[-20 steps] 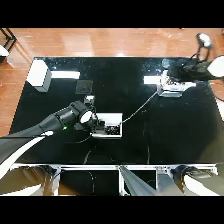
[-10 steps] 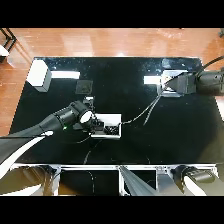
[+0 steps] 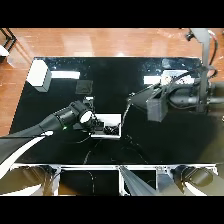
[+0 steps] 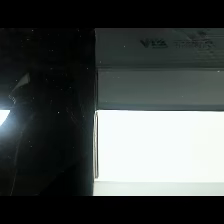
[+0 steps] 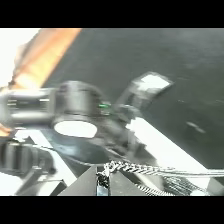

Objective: Fold the box and place the chain.

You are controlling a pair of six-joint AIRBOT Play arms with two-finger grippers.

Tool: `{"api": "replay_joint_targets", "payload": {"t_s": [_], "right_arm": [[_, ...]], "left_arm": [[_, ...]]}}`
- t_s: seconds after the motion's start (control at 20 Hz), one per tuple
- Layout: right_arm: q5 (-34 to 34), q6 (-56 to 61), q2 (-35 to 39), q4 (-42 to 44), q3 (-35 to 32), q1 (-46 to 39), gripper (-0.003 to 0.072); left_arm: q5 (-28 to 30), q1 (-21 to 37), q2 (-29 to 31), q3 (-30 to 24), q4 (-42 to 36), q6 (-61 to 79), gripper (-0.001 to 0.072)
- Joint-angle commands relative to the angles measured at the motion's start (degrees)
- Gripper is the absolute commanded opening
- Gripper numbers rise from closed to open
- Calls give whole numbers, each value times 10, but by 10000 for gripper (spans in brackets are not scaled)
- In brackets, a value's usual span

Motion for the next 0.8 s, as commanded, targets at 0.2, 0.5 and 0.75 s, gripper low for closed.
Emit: {"api": "replay_joint_targets", "payload": {"t_s": [0.2, 0.5, 0.75], "right_arm": [[-37, 23, -1, -25, 0, 46, 26], [-29, 24, -2, -25, 0, 46, 27], [-9, 24, -9, -23, -2, 46, 26]], "left_arm": [[0, 0, 0, 0, -2, 0, 25], [0, 0, 0, 0, -2, 0, 26], [0, 0, 0, 0, -2, 0, 25]]}}
